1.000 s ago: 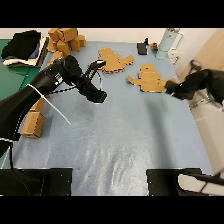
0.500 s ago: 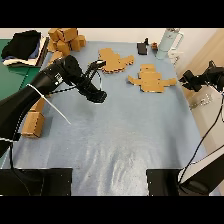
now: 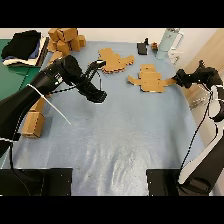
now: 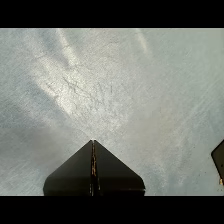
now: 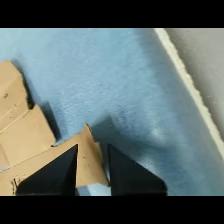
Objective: Fold the box.
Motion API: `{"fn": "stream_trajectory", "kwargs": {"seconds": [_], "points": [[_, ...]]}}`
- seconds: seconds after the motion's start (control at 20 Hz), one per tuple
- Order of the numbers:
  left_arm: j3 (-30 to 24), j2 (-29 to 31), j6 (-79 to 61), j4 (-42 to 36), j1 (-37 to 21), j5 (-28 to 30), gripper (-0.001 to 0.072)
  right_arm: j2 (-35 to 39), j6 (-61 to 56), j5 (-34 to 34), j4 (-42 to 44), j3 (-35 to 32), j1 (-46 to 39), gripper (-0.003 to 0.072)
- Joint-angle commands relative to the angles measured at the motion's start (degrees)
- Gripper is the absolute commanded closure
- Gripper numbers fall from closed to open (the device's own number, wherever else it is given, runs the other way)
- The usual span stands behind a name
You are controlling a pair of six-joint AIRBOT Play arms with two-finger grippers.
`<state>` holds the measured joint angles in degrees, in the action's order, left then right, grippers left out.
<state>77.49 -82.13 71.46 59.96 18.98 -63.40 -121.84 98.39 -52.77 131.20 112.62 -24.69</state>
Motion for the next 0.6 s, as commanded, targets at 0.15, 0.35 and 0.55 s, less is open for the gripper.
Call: {"fn": "stream_trajectory", "kwargs": {"seconds": [0.15, 0.35, 0.55], "points": [[0.04, -0.02, 0.00, 0.02, -0.02, 0.00, 0.0697, -0.42, 4.02, -6.95, 0.92, 4.57, 2.56, 0.0681], [0.04, 0.00, 0.00, 0.00, -0.02, -0.02, 0.0697, 2.43, 6.19, -9.68, 0.76, 4.52, 4.48, 0.0684], [0.04, -0.02, 0.00, 0.02, -0.02, 0.00, 0.0697, 6.05, 6.16, -10.56, -1.18, 4.42, 7.45, 0.0686]]}}
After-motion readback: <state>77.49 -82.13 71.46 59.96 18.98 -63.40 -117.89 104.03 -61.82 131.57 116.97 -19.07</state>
